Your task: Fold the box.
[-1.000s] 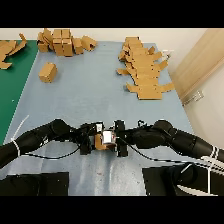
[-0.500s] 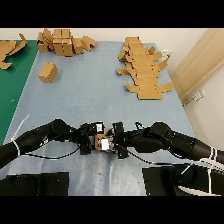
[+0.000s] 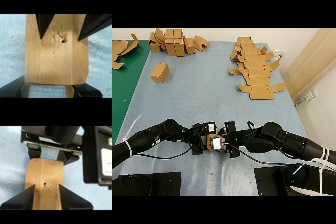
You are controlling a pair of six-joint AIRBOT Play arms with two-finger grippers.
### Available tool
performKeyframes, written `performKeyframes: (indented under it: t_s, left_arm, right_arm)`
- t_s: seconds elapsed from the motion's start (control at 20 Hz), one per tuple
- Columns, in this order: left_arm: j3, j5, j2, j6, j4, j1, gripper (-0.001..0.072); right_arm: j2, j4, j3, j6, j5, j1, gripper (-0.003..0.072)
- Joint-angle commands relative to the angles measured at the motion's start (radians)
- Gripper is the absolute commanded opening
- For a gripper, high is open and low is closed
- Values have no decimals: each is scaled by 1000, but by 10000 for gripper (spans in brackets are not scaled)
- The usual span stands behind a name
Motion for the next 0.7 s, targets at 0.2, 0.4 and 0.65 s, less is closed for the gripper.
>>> performKeyframes:
  t_s: [0.2, 0.4, 0.65]
  left_arm:
    - [0, 0, 0, 0, 0, 1, 474]
    - [0, 0, 0, 0, 0, 1, 474]
    - [0, 0, 0, 0, 0, 1, 473]
  right_arm:
    - [-34, 13, 1, 0, 1, 2, 457]
    - [-36, -38, 1, 1, 5, 2, 456]
    - [-36, -39, 1, 0, 13, 2, 407]
